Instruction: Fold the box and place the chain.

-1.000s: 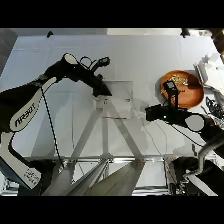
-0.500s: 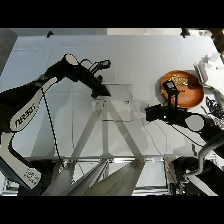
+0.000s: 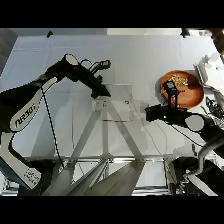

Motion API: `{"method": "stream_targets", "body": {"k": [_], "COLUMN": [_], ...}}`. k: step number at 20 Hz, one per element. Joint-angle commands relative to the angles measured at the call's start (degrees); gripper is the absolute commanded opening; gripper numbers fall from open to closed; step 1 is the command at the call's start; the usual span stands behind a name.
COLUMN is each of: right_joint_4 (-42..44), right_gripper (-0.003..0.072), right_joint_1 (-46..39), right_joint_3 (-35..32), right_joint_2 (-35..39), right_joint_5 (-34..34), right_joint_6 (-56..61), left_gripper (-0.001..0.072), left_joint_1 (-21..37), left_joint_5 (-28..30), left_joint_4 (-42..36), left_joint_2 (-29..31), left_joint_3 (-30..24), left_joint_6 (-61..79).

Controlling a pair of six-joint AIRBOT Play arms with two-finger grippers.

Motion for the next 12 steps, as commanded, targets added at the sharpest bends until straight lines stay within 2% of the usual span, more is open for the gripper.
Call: {"method": "stream_targets", "body": {"k": [1,9,10,11,12], "right_joint_4": [0.0,1.1,2.4,3.9,5.3], "right_gripper": [0.0008,0.0013,0.0098,0.03,0.0448], "right_joint_1": [0.0,0.0,0.0,0.0,0.0], "right_joint_3": [0.0,0.0,0.0,0.2,0.7], "right_joint_2": [0.0,0.0,0.0,0.0,0.0], "right_joint_5": [0.0,0.3,0.3,0.3,0.3], "right_joint_6": [0.0,0.3,0.5,0.5,0.4], "left_gripper": [0.0013,0.0008,0.0007,0.0005,0.0004], "left_joint_1": [0.0,-0.1,-0.1,-0.1,-0.1], "left_joint_5": [0.4,0.3,0.3,0.0,-0.3], "left_joint_4": [0.0,-0.1,-0.2,-0.1,0.2], "left_joint_2": [0.0,0.0,0.2,0.5,1.4], "left_joint_3": [0.1,0.1,0.1,0.1,0.1], "left_joint_6": [0.0,0.0,0.0,0.0,-0.4]}}
